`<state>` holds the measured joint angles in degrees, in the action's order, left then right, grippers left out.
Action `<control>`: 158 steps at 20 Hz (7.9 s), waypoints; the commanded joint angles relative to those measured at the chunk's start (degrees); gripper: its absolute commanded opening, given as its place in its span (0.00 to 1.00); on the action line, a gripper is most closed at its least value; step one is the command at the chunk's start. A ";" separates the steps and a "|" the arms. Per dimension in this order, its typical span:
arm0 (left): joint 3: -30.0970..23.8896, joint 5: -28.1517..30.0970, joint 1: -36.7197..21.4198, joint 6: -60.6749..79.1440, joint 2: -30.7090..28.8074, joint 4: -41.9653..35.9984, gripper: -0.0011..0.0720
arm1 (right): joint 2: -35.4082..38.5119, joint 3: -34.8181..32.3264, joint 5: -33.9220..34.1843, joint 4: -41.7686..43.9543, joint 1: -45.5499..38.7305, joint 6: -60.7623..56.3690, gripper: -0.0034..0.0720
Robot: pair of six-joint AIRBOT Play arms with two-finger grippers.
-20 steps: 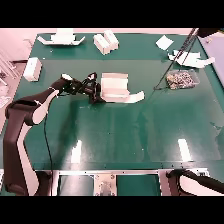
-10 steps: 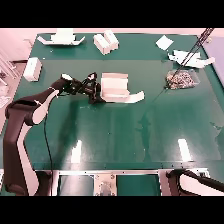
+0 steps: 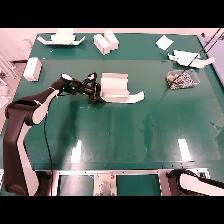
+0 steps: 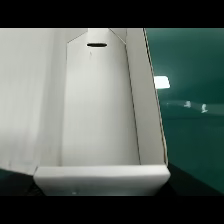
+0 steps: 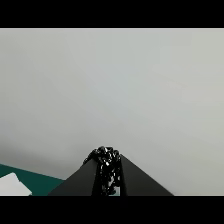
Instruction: Fold the box and place the chain.
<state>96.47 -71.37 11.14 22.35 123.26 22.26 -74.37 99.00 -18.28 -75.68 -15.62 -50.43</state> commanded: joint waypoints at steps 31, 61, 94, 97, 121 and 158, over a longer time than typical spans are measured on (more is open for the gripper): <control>0.02 0.00 0.04 0.02 0.02 0.00 0.56 | -2.23 -30.36 -31.39 26.05 15.13 36.41 0.54; 0.02 -0.02 0.04 0.02 0.02 0.00 0.56 | -34.95 -17.77 -38.01 60.52 18.27 62.49 0.06; 0.02 0.07 0.04 0.04 0.02 -0.02 0.56 | -25.49 -20.02 -52.15 32.33 15.21 50.71 0.62; 0.02 0.07 0.04 0.04 0.02 -0.02 0.56 | -25.73 -20.57 -50.40 32.33 17.16 51.84 0.62; 0.02 0.02 0.04 0.02 0.02 -0.02 0.56 | -27.96 -20.76 -43.60 37.92 23.78 61.66 0.30; 0.02 0.04 0.04 0.04 0.02 0.00 0.56 | -17.27 -19.21 -43.21 36.83 18.97 40.30 0.06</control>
<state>96.47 -71.29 11.22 22.33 123.26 22.17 -95.07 79.72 -61.56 -38.63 5.23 -2.00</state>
